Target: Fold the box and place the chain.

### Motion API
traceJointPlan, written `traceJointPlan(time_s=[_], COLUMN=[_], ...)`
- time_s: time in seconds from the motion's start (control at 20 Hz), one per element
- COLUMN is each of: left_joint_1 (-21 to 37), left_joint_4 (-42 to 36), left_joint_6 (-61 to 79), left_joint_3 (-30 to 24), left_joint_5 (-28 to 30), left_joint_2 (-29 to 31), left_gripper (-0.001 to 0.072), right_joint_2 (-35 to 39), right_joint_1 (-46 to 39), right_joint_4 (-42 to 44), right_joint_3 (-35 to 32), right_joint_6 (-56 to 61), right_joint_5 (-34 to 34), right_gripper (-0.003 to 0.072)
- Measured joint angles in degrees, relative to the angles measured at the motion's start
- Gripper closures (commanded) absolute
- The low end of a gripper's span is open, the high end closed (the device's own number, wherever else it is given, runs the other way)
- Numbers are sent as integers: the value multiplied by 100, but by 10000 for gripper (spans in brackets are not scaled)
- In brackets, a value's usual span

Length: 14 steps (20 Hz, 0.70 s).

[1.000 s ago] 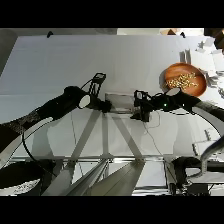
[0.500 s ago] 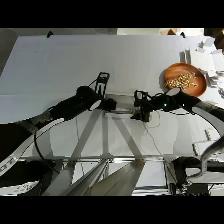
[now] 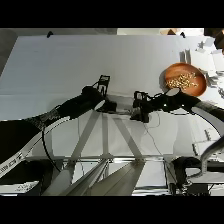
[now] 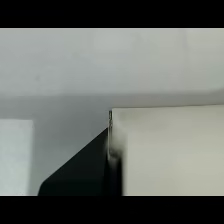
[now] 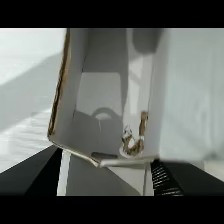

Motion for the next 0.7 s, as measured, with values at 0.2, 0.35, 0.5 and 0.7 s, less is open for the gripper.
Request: traceJointPlan(time_s=[0.2,0.35,0.5,0.7], left_joint_1=[2,15,46,57], left_joint_4=[-20,-66,-118,-179], left_joint_6=[-15,-24,-24,125], left_joint_3=[0,-2,0,0], left_joint_5=[11,-11,-20,-133], left_joint_2=[-13,35,199,597], left_gripper=[507,266,253,253], right_joint_2=[0,0,0,0], right_joint_1=[0,-2,-2,-2], right_joint_4=[-4,-2,-2,-2], right_joint_3=[0,2,0,2], right_joint_6=[-4,-2,-2,-2], right_joint_5=[-20,-63,-46,-37], right_gripper=[167,167,167,167])
